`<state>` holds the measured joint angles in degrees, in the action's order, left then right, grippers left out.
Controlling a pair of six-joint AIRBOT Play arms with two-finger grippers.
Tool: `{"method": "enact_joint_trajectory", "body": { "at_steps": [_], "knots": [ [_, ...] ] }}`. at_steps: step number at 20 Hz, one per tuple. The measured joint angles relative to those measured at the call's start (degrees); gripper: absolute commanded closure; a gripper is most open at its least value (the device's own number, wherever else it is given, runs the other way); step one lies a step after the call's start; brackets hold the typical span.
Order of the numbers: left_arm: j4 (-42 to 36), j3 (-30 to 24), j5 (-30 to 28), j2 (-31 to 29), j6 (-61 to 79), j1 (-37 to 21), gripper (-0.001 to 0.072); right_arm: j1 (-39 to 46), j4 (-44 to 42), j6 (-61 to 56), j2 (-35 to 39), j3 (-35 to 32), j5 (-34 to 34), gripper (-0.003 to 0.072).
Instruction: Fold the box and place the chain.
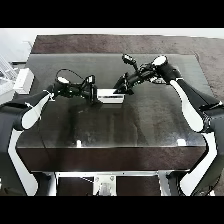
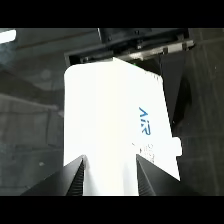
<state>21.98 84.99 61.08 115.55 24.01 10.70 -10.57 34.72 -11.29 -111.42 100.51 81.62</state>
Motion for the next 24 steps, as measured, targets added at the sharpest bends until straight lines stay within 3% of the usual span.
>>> {"method": "enact_joint_trajectory", "body": {
  "at_steps": [8, 11, 12, 24],
  "knots": [
    [0.0, 0.0, 0.02, 0.0, 0.0, 0.0, 0.0262, -0.07, 1.46, 1.16, -0.5, 0.0, -1.05, 0.0302],
    [-0.02, 0.0, 0.02, 0.0, 0.0, 0.0, 0.0262, -0.07, 2.01, 1.4, -0.9, 0.0, -1.16, 0.0344],
    [0.0, 0.0, 0.02, 0.0, -0.02, 0.0, 0.0262, -0.09, 2.12, 1.64, -0.98, 0.0, -1.16, 0.0394],
    [-0.02, 0.0, 0.04, 0.0, 0.0, 0.0, 0.0262, -2.89, 9.94, 2.89, -1.16, 5.14, 0.31, 0.0363]
  ]
}}
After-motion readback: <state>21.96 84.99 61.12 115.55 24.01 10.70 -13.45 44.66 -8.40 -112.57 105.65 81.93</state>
